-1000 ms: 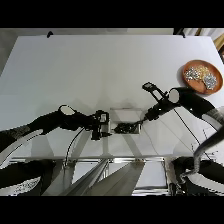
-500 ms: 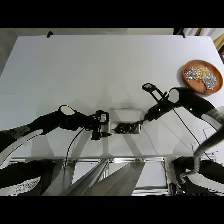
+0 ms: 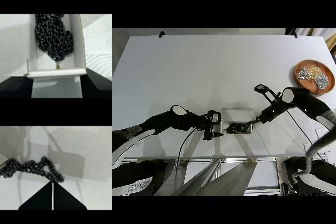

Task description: Fold the box and place the chain.

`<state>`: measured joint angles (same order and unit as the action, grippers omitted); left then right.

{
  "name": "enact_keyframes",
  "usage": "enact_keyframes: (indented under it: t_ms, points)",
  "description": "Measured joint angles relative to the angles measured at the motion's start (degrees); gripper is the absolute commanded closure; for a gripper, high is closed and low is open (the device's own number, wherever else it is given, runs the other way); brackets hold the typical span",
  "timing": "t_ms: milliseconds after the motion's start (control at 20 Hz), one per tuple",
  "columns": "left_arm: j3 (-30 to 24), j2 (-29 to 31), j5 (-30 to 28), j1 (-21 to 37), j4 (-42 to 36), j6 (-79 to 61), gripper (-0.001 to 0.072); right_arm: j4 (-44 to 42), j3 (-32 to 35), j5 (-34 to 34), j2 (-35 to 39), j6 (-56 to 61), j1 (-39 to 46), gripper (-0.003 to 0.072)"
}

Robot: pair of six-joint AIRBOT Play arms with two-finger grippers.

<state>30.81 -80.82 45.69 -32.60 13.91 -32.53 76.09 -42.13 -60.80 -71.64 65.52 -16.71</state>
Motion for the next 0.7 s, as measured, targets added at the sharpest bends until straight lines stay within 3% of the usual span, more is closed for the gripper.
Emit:
enact_keyframes:
  t_ms: [50, 100, 150, 350, 600, 700]
  points:
    - [0.0, 0.0, 0.0, 0.0, 0.0, 0.0, 0.0556, 0.0, 0.0, -0.3, 0.2, 0.0, 0.0, 0.0664]
    - [0.0, 0.0, 0.0, 0.0, 0.0, 0.0, 0.0556, 0.0, 0.0, -0.5, 0.3, 0.0, 0.0, 0.0516]
    - [0.0, 0.0, 0.0, 0.0, 0.0, 0.0, 0.0556, 0.0, 0.0, -0.9, 0.4, 0.0, 0.0, 0.0414]
    - [0.0, 0.0, 0.0, 0.0, 0.0, 0.0, 0.0556, 0.6, 0.0, -1.3, 0.1, 0.0, 0.0, 0.0415]
    - [0.0, 0.0, 0.0, 0.0, 0.0, 0.0, 0.0556, 1.3, 0.0, 0.0, -1.8, 0.0, 0.0, 0.0508]
    - [0.0, 0.0, 0.0, 0.0, 0.0, 0.0, 0.0556, 1.4, 0.0, 0.8, -2.1, 0.1, 0.0, 0.0512]
